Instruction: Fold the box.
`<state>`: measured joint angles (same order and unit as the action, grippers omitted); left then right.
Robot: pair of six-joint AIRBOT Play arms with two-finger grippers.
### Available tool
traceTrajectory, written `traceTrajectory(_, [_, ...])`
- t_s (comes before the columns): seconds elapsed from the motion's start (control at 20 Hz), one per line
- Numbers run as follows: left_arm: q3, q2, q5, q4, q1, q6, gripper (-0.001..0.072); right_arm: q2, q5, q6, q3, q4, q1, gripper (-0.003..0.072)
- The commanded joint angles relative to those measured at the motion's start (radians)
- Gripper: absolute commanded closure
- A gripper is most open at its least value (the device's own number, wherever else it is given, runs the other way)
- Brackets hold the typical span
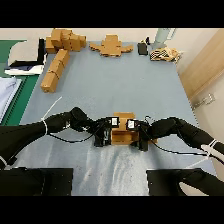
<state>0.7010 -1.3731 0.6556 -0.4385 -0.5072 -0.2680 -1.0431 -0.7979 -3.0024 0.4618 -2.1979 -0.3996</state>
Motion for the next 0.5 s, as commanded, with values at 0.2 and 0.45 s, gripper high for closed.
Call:
traceTrajectory(0.2, [-0.043, 0.044, 0.000, -0.048, 0.026, 0.063, 0.0002, -0.001, -0.004, 0.001, -0.001, -0.005, -0.001, 0.0177])
traceTrajectory(0.45, [-0.052, 0.053, 0.006, -0.048, 0.027, 0.048, 0.0002, -0.001, -0.004, 0.001, -0.001, -0.005, -0.001, 0.0177])
